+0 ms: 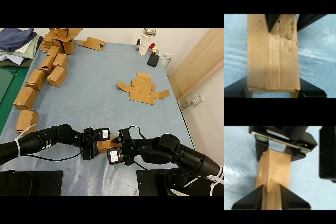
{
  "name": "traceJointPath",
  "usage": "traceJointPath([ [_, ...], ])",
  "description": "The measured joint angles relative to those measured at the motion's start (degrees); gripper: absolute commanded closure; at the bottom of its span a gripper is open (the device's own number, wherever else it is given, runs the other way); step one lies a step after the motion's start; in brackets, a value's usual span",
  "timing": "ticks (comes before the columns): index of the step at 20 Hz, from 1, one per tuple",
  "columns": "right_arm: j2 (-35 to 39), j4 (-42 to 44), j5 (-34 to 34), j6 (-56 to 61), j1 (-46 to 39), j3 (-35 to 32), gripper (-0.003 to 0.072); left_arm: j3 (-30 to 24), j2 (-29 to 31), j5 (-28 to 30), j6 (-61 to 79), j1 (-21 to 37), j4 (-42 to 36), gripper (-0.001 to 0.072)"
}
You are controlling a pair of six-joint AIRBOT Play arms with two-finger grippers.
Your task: Fold the box.
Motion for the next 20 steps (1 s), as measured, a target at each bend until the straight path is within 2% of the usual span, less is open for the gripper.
traceJointPath([
  [11,1.36,-1.33,-0.17,0.37,-0.04,1.42,0.042,0.0,0.0,0.0,0.22,0.0,0.09,0.0241],
  [12,1.36,-1.36,-0.17,0.37,-0.04,1.46,0.0428,0.0,0.0,0.0,0.22,0.0,0.09,0.0241],
  [13,1.36,-1.36,-0.15,0.37,-0.04,1.51,0.0473,0.0,0.0,0.0,0.2,0.0,0.07,0.0241],
  [20,0.09,0.5,-0.59,0.35,0.26,1.53,0.0473,0.0,0.0,0.0,0.15,0.0,0.07,0.0241],
])
